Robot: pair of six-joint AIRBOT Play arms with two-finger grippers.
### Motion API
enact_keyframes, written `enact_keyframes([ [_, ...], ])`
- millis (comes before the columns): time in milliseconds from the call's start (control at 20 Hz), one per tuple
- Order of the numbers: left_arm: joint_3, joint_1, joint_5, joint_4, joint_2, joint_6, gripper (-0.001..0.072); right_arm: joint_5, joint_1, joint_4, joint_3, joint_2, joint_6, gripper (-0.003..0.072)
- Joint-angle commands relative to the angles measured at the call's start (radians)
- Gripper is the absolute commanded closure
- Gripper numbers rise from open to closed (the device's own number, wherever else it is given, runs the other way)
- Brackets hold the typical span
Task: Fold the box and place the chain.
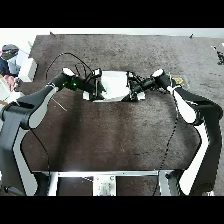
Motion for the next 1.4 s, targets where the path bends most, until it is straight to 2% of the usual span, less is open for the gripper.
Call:
enact_keyframes([
  [0, 0.0, 0.0, 0.001, 0.002, -0.001, 0.001, 0.009, 0.0, 0.001, 0.001, 0.0, -0.001, 0.001, 0.0279],
  [350, 0.0, 0.0, 0.011, 0.002, -0.001, -0.003, 0.0092, 0.0, 0.001, 0.001, 0.0, -0.001, 0.001, 0.0279],
  [400, 0.001, 0.0, 0.013, 0.002, -0.001, -0.003, 0.013, 0.0, 0.001, 0.001, 0.0, -0.001, 0.001, 0.0279],
  [500, 0.001, 0.002, 0.013, 0.002, 0.0, -0.003, 0.0501, 0.0, 0.001, 0.001, 0.0, -0.001, 0.001, 0.0279],
  [550, 0.001, 0.007, 0.015, 0.007, 0.0, -0.003, 0.0545, -0.001, 0.001, 0.001, 0.0, -0.001, 0.001, 0.0279],
  [650, 0.001, 0.019, 0.012, 0.006, 0.0, -0.004, 0.0546, 0.0, 0.001, 0.001, 0.0, -0.001, 0.001, 0.0279],
  [750, 0.002, 0.037, -0.014, 0.006, 0.006, -0.005, 0.0696, 0.0, 0.001, 0.001, 0.0, -0.001, 0.001, 0.0279],
  [1050, 0.005, 0.074, -0.104, 0.009, 0.081, -0.039, 0.0698, 0.0, 0.001, 0.001, 0.0, -0.001, 0.001, 0.0279],
  [1250, 0.006, 0.104, -0.105, 0.021, 0.167, -0.177, 0.0701, 0.0, 0.001, 0.001, 0.0, -0.001, 0.001, 0.0279],
  [1350, 0.004, 0.116, -0.071, 0.042, 0.216, -0.335, 0.0703, 0.0, 0.001, 0.001, 0.0, -0.001, 0.001, 0.0279],
])
